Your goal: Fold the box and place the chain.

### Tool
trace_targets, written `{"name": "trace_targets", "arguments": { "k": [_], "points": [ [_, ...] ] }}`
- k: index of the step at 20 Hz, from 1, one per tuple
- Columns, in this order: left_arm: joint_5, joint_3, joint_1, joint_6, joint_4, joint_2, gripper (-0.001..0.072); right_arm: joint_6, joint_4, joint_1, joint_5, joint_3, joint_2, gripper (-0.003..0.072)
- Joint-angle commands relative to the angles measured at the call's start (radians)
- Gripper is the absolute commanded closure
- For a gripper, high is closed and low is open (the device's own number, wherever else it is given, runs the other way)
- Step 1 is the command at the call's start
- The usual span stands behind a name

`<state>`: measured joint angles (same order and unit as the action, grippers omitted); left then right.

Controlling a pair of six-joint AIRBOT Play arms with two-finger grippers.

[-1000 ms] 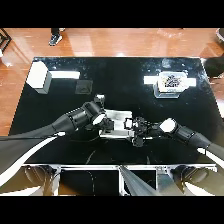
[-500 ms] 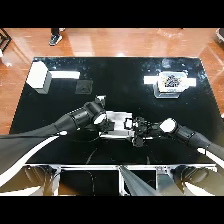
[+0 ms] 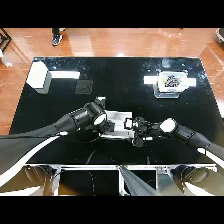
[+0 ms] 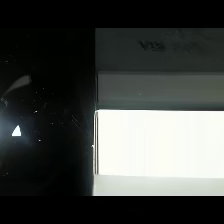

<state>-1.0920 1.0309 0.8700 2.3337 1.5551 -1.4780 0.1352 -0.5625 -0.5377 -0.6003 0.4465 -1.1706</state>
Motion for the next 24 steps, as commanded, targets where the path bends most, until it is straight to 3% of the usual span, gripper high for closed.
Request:
{"name": "trace_targets", "arguments": {
  "k": [1,7,10,12,16,17,20,21,24],
  "points": [
    [0.005,0.0,-0.004,-0.016,0.004,0.005,0.0685,-0.006,-0.038,0.0,-0.003,0.0,0.021,-0.0014],
    [0.011,0.0,-0.014,-0.03,0.008,0.008,0.0685,-0.179,-0.342,0.002,-0.058,0.001,0.161,-0.0013],
    [0.009,0.0,-0.014,-0.034,0.008,0.008,0.0685,-0.196,-0.351,0.0,-0.058,0.002,0.16,-0.0011],
    [0.009,0.0,-0.014,-0.034,0.008,0.007,0.0685,-0.196,-0.351,0.0,-0.062,0.002,0.159,0.0151],
    [0.009,0.0,-0.014,-0.034,0.008,0.007,0.0685,-0.176,-0.26,0.0,-0.065,0.002,0.131,0.0179],
    [0.009,0.0,-0.014,-0.034,0.008,0.007,0.0685,-0.177,-0.227,0.0,-0.066,0.002,0.123,0.0351],
    [0.007,0.0,-0.014,-0.034,0.008,0.006,0.0685,-0.177,-0.19,0.0,-0.068,0.002,0.122,0.0399],
    [0.007,0.0,-0.014,-0.034,0.008,0.006,0.0685,-0.181,-0.189,0.0,-0.069,0.002,0.122,0.0501],
    [0.007,0.0,-0.014,-0.034,0.008,0.006,0.0685,-0.188,-0.135,0.0,-0.064,0.002,0.121,0.05]
  ]
}}
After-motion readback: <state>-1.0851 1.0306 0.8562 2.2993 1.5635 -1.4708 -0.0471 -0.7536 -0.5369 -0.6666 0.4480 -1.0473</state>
